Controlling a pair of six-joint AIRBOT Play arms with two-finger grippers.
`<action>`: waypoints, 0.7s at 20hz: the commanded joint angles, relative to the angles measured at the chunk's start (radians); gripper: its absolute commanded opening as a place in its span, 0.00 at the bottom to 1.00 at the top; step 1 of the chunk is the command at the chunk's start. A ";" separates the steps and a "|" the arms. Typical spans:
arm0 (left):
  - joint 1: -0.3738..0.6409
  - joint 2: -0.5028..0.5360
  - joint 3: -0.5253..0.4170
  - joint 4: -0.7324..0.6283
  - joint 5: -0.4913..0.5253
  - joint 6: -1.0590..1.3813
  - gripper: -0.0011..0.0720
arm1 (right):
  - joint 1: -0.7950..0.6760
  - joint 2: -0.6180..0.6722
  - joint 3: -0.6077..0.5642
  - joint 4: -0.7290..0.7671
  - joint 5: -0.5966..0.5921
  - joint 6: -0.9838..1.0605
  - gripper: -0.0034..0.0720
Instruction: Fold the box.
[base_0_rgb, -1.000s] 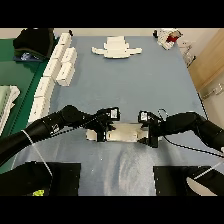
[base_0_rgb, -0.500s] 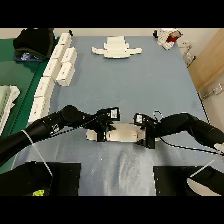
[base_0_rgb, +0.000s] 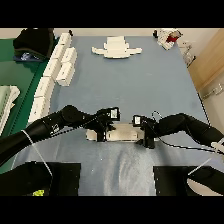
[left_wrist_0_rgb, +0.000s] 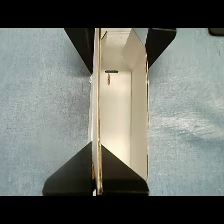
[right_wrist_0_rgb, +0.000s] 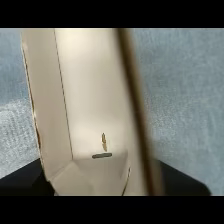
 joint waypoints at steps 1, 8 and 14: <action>-0.001 0.000 0.001 0.000 0.000 0.000 0.03 | 0.000 -0.002 0.000 -0.016 0.002 0.001 0.74; -0.001 0.000 0.001 0.000 0.000 0.000 0.03 | 0.000 -0.002 0.000 -0.017 0.002 0.001 0.72; -0.001 0.000 0.001 0.000 0.000 0.000 0.03 | 0.000 -0.002 0.001 -0.016 0.001 0.001 0.72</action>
